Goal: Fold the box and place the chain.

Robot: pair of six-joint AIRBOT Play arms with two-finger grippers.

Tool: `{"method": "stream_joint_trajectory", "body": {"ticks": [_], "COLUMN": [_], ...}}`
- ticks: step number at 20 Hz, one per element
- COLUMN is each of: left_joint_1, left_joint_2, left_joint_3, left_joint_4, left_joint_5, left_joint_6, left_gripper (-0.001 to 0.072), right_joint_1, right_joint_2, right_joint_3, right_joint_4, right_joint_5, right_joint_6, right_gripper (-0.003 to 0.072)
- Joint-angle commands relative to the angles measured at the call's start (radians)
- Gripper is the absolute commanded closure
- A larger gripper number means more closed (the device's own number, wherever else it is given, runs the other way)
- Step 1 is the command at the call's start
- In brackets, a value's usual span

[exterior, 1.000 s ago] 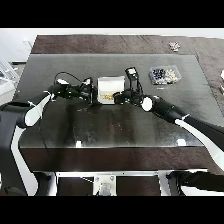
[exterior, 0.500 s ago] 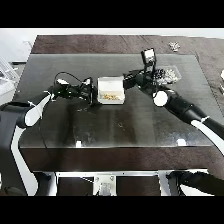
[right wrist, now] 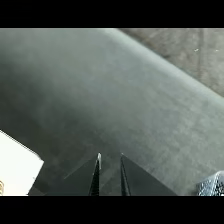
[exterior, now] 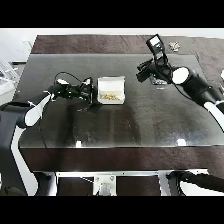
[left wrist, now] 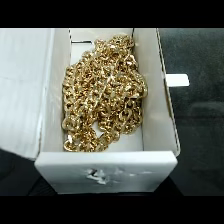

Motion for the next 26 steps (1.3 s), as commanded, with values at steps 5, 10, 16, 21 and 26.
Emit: {"method": "stream_joint_trajectory", "body": {"ticks": [5,10,16,21,26], "left_joint_1": [0.000,0.000,0.000,0.000,0.000], "left_joint_2": [0.000,0.000,0.000,0.000,0.000], "left_joint_3": [0.000,0.000,0.001,0.001,0.000], "left_joint_4": [0.000,0.000,0.000,0.000,0.000], "left_joint_5": [0.000,0.000,0.000,0.000,0.000], "left_joint_6": [0.000,0.000,0.000,0.000,0.001], "left_gripper": [0.0167,0.0167,0.0167,0.0167,0.0167], "right_joint_1": [-0.124,-0.152,-0.133,-0.111,-0.075], "right_joint_2": [-0.255,-0.428,-0.495,-0.499,-0.498], "right_joint_3": [0.260,0.428,0.486,0.486,0.486], "right_joint_4": [0.477,0.541,0.556,0.502,0.469], "right_joint_5": [0.414,0.575,0.648,0.710,0.828], "right_joint_6": [-0.467,-0.466,-0.467,-0.467,-0.467], "right_gripper": [0.0530,0.0542,0.0542,0.0542,0.0459]}}
